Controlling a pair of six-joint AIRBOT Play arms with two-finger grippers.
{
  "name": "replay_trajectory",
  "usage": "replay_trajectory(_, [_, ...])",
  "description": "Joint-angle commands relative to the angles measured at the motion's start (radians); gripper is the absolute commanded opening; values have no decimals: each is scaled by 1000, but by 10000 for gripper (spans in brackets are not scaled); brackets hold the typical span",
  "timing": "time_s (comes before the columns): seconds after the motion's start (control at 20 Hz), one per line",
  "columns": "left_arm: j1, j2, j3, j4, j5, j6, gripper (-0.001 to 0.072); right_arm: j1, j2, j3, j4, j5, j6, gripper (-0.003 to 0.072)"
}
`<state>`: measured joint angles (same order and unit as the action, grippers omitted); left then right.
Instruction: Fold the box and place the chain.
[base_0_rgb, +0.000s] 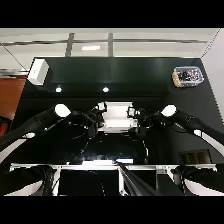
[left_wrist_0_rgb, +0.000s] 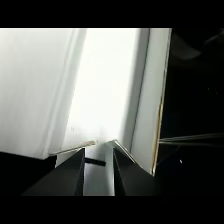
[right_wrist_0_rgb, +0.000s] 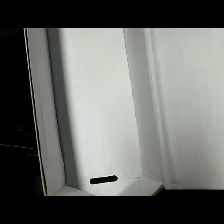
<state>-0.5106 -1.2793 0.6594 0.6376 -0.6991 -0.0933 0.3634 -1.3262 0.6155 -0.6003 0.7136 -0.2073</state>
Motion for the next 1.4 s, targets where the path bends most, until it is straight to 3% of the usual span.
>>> replay_trajectory(0.0, [-12, -40, 2, -98, 24, 2, 217, 0, 0, 0, 1, 0, 0, 424])
replay_trajectory(0.15, [-11, -48, 2, -122, 26, 18, 211, 0, 0, 0, 1, 0, 0, 424])
replay_trajectory(0.2, [-11, -48, 2, -122, 26, 18, 162, 0, 0, 0, 1, 0, 0, 424])
replay_trajectory(0.25, [-11, -48, 2, -122, 31, 18, 221, 0, 0, 0, 1, 0, 0, 424])
replay_trajectory(0.3, [-12, -48, 2, -122, 34, 19, 385, 0, 0, 0, 1, 0, 1, 424])
replay_trajectory(0.35, [-11, -48, 5, -114, 33, 18, 316, 0, 0, 0, 1, 0, 0, 424])
replay_trajectory(0.4, [-11, -42, 11, -74, 26, 14, 33, 0, 0, 0, 1, 0, 0, 424])
replay_trajectory(0.6, [50, 64, 65, 162, -71, -235, 24, 0, 0, 0, 1, 0, 0, 424])
replay_trajectory(0.8, [247, 254, 73, 282, -152, -556, 23, 0, 0, 0, 1, 0, 0, 424])
replay_trajectory(0.9, [362, 283, 70, 307, -190, -782, 23, 0, 0, 0, 1, 0, 0, 424])
replay_trajectory(1.15, [547, 185, -48, 296, -312, -1326, 23, 0, 0, 0, 1, 0, 0, 424])
replay_trajectory(1.35, [529, 35, -134, 14, -327, -1140, 23, 0, 0, 0, 1, 0, 0, 424])
